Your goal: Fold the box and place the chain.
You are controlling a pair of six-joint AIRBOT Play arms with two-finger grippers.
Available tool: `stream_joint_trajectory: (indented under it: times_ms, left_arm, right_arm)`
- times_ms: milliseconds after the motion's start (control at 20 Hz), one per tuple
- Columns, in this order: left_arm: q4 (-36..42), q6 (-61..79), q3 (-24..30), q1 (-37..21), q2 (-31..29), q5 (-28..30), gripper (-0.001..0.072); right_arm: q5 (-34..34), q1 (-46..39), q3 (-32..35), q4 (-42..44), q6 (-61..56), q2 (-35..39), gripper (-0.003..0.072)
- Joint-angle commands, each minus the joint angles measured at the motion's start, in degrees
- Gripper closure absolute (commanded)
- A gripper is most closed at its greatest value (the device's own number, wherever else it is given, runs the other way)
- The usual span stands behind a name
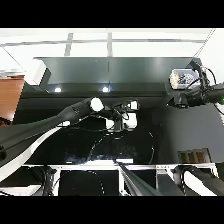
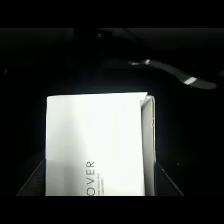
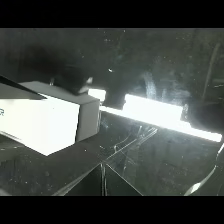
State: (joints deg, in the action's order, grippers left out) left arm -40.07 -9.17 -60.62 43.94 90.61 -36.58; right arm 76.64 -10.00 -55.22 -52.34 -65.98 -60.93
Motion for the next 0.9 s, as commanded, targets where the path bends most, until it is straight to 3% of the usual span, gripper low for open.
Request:
stream_joint_trajectory:
  times_ms: [0, 50, 100, 150, 350, 500, 700, 850]
  left_arm:
    - [0.39, 0.11, -0.04, 1.95, 0.11, 3.15, 0.0037]
    - [-0.31, 0.04, -0.04, 1.92, 0.04, 1.90, 0.0171]
    - [-1.86, -1.16, -0.04, 1.62, -0.15, 0.35, 0.0409]
    - [-3.96, -3.43, -0.04, 1.16, -0.63, -1.05, 0.0434]
    - [-17.40, -19.06, -0.04, -3.87, -5.38, -5.88, 0.0434]
    - [-28.04, -33.05, 0.07, -12.48, -10.67, -11.34, 0.0419]
    - [-43.74, -52.43, 0.09, -31.21, -16.37, -20.17, 0.0417]
    - [-45.03, -57.55, 0.09, -49.92, -17.53, -24.48, 0.0416]
  right_arm:
    - [-0.17, 0.00, -0.04, 0.04, -0.02, 0.04, 0.0674]
    - [-0.15, 0.00, -0.04, 0.02, -0.02, 0.04, 0.0674]
    - [-0.17, 0.00, -0.04, 0.02, -0.02, 0.04, 0.0674]
    - [-0.17, 0.00, -0.04, 0.02, 0.00, 0.04, 0.0673]
    - [-0.44, 0.00, -0.04, 0.00, 0.00, 0.04, 0.0674]
    - [-0.83, 0.00, -0.04, 0.00, 0.02, 0.04, 0.0674]
    - [-1.07, 0.00, -0.04, 0.00, 0.04, 0.04, 0.0673]
    - [-1.81, 0.00, -0.04, 0.00, 0.04, 0.04, 0.0673]
